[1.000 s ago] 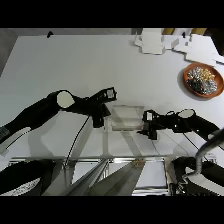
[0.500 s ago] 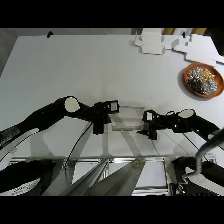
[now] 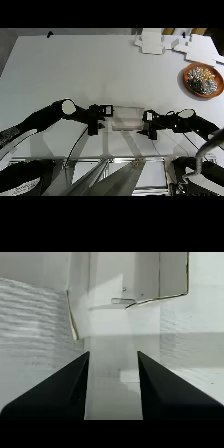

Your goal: Fold the box and place the chain.

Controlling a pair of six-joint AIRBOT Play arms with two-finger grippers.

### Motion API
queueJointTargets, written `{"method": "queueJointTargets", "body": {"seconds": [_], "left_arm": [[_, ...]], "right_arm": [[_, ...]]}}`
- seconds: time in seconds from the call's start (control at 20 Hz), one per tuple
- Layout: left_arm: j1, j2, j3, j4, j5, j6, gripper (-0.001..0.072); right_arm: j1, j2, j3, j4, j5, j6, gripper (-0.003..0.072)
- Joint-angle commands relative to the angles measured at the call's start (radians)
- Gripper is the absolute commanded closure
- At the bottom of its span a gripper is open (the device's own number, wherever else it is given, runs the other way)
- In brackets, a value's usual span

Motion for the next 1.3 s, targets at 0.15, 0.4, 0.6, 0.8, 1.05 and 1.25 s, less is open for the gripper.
{"method": "queueJointTargets", "body": {"seconds": [0.15, 0.4, 0.6, 0.8, 1.05, 1.25], "left_arm": [[0.008, -0.012, -0.005, -0.016, 0.056, 0.265, 0.0264], [0.006, -0.043, -0.005, -0.105, 0.078, 0.267, 0.0264], [0.006, -0.043, -0.005, -0.125, 0.085, 0.266, 0.0266], [0.004, -0.043, -0.005, -0.127, 0.082, 0.263, 0.0269], [-0.016, -0.046, -0.005, -0.170, 0.054, 0.263, 0.0278], [-0.016, -0.046, -0.005, -0.210, 0.025, 0.261, 0.0282]], "right_arm": [[0.001, 0.000, 0.000, 0.000, 0.000, 0.000, 0.0252], [0.000, 0.000, 0.000, 0.000, 0.000, 0.000, 0.0252], [0.000, 0.000, 0.000, 0.000, 0.000, 0.000, 0.0252], [0.001, 0.000, 0.000, 0.000, 0.000, 0.000, 0.0252], [0.000, 0.000, 0.000, 0.000, 0.000, 0.000, 0.0252], [0.001, 0.000, 0.000, 0.000, 0.000, 0.000, 0.0252]]}}
